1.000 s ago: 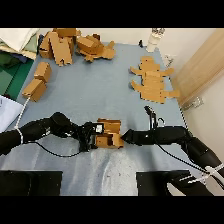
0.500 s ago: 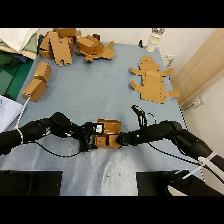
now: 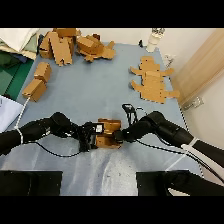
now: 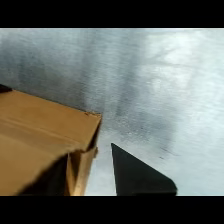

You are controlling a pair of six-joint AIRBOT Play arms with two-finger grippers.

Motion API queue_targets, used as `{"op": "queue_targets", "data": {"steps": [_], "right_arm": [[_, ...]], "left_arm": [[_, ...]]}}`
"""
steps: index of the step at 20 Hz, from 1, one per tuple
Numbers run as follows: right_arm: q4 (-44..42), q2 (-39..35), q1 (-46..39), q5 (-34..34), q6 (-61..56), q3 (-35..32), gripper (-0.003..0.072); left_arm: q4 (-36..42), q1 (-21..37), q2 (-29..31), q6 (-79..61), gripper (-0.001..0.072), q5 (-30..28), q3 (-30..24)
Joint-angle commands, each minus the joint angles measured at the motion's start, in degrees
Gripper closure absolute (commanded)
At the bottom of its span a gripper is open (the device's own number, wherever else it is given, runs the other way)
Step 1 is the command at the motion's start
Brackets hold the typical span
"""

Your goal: Fold the box.

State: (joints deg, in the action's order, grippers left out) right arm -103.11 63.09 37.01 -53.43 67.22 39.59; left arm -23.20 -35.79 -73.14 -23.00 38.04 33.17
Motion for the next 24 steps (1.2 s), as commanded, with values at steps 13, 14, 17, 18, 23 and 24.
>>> {"op": "queue_targets", "data": {"steps": [13,14,17,18,23,24], "right_arm": [[11.4,15.0,9.1,-15.8,-26.4,11.3,0.0683],[11.3,15.1,9.1,-15.8,-26.5,11.3,0.0683],[11.1,15.1,9.1,-15.2,-26.3,11.3,0.0677],[11.0,15.1,9.1,-15.0,-26.3,11.5,0.0515],[10.9,14.3,9.1,-19.3,-26.3,15.4,0.0311],[11.1,13.7,9.1,-20.6,-26.3,16.1,0.0310]], "left_arm": [[0.0,0.1,0.0,0.0,0.0388,0.0,0.0],[0.0,0.1,0.0,0.0,0.0388,0.0,0.0],[0.0,0.1,0.0,0.0,0.0388,-0.1,0.0],[0.0,0.1,0.0,0.0,0.0388,0.0,0.0],[0.0,0.1,0.0,0.0,0.0388,0.0,0.0],[0.0,0.1,0.0,0.0,0.0388,-0.1,0.0]]}}
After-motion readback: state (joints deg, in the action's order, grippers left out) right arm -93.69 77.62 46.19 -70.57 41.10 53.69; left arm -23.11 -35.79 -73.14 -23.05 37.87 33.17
